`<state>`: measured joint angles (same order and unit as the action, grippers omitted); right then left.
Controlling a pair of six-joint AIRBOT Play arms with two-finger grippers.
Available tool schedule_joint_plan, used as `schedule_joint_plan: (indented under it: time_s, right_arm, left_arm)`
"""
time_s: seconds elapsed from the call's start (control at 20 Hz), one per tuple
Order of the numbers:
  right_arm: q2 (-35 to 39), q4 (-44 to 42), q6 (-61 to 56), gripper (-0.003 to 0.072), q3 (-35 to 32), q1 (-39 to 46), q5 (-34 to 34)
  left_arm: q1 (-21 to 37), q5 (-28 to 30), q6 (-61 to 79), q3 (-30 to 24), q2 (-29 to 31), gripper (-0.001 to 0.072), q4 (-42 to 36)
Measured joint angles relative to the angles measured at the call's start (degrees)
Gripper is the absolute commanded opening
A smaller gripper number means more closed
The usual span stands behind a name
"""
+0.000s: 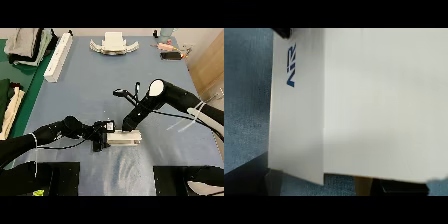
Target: Fold the box.
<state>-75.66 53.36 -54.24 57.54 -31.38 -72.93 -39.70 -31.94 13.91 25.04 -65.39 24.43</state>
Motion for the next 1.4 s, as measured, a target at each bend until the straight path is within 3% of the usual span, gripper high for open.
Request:
schedule_joint_plan:
  time_s: [0.5,0.75,0.8,0.9,1.1,1.25,1.4]
  right_arm:
    - [14.58,5.46,4.44,0.0004,-13.55,-11.50,23.04]
    - [23.12,12.59,5.51,0.0011,-22.77,-18.03,33.35]
    - [24.50,14.51,5.62,0.0091,-24.15,-18.99,35.01]
    - [26.25,17.73,5.81,0.0344,-25.86,-20.15,37.24]
    - [27.69,20.46,8.31,0.0365,-27.23,-21.40,38.95]
    - [28.37,20.76,9.90,0.0506,-27.56,-21.99,37.42]
    - [28.59,20.46,12.33,0.0520,-27.71,-22.16,35.47]
  left_arm:
    - [0.00,0.00,0.00,0.00,0.00,0.0408,0.00]
    - [0.00,0.00,0.00,0.00,0.00,0.0408,0.00]
    - [0.00,0.00,0.00,0.00,0.00,0.0408,0.00]
    - [0.00,0.02,0.00,0.00,0.00,0.0408,0.00]
    - [0.00,0.00,0.00,0.00,0.00,0.0408,0.00]
    - [0.00,0.00,0.00,0.00,0.00,0.0408,0.00]
    - [0.00,0.00,0.00,0.00,0.00,0.0408,0.00]
